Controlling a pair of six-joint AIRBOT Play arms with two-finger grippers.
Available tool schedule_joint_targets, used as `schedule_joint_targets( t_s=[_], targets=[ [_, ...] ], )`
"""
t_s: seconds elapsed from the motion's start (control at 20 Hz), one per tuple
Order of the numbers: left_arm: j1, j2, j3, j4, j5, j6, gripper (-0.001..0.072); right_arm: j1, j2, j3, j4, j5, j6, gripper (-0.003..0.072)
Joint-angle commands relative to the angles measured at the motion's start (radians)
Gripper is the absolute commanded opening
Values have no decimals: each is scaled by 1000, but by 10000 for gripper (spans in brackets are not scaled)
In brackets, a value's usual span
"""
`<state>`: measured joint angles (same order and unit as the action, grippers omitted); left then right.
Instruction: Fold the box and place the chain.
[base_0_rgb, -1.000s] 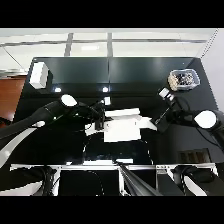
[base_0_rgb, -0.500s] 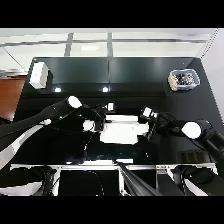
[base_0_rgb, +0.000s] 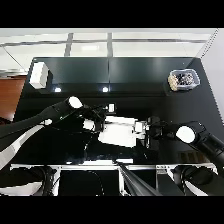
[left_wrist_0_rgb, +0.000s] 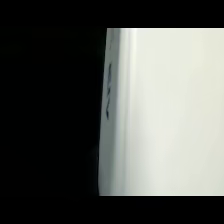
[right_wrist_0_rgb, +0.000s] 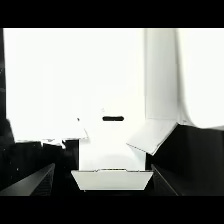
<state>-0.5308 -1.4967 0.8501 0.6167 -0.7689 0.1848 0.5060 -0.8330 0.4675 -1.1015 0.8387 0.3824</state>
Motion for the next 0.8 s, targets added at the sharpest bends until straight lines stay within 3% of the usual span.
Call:
schedule_joint_targets(
  t_s=[0.0,0.15,0.35,0.55,0.75],
  targets=[
    [0,0,0,0,2,-2,28,11,0,50,-75,38,-39,691],
    [0,0,0,0,2,-2,28,11,0,119,-88,101,-39,691],
    [0,0,0,0,2,-10,28,11,-1,152,-77,87,-39,691],
    [0,0,0,-4,2,-10,28,13,-41,107,-27,91,-50,691],
    [0,0,0,-4,2,-9,28,20,-114,44,23,-14,-70,691]
  ],
)
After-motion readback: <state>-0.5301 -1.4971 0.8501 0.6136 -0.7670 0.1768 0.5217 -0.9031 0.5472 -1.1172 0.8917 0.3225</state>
